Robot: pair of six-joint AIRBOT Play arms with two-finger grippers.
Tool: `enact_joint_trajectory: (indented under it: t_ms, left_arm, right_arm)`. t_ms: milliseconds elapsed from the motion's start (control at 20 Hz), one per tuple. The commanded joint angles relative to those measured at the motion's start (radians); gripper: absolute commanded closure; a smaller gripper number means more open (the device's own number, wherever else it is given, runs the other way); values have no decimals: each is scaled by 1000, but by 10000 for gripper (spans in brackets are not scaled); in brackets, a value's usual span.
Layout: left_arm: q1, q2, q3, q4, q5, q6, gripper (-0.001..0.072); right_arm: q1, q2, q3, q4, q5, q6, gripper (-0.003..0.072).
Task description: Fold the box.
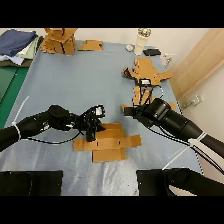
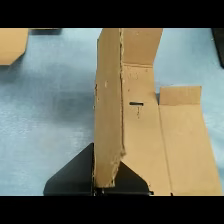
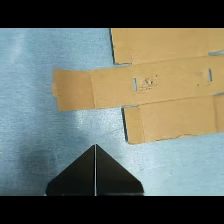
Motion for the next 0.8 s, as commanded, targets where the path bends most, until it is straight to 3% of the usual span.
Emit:
enact_joint_trajectory:
  t_ms: [0, 100, 750]
  left_arm:
    - [2, 2, 7, -2, 69, 63, 694]
    - [2, 2, 7, -2, 100, 68, 694]
    - [0, 1, -47, -58, 0, 75, 695]
  right_arm:
    - [1, -1, 0, 0, 15, 1, 685]
    - [1, -1, 0, 0, 27, 1, 685]
    - [1, -1, 0, 0, 31, 1, 685]
